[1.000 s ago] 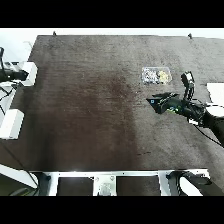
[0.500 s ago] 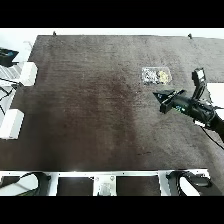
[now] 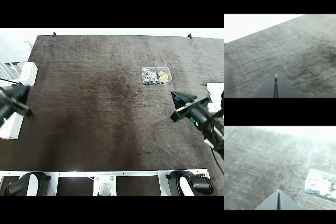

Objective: Fold the box and place the chain.

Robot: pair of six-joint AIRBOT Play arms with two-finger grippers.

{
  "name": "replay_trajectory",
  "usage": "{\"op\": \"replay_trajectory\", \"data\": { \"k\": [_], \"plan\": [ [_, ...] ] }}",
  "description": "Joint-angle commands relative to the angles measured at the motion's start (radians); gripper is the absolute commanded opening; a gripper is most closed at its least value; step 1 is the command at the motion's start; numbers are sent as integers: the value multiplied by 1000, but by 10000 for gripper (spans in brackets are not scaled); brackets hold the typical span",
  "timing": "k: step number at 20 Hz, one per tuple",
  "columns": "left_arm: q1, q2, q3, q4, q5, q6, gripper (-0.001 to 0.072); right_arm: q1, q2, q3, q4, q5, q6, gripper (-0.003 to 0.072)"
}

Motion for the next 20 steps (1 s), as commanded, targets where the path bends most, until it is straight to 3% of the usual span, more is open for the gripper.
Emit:
{"op": "replay_trajectory", "data": {
  "k": [1, 4, 20],
  "plan": [
    [0, 288, -246, -75, 56, -8, 13, -1, 171, -135, -3, -48, 5, 13],
    [0, 383, -327, -56, 18, -58, 14, -1, 265, -219, -3, -48, 5, 15],
    [0, 383, -335, -24, 11, -95, 20, 0, 291, -243, -3, -44, 5, 16]
  ]
}}
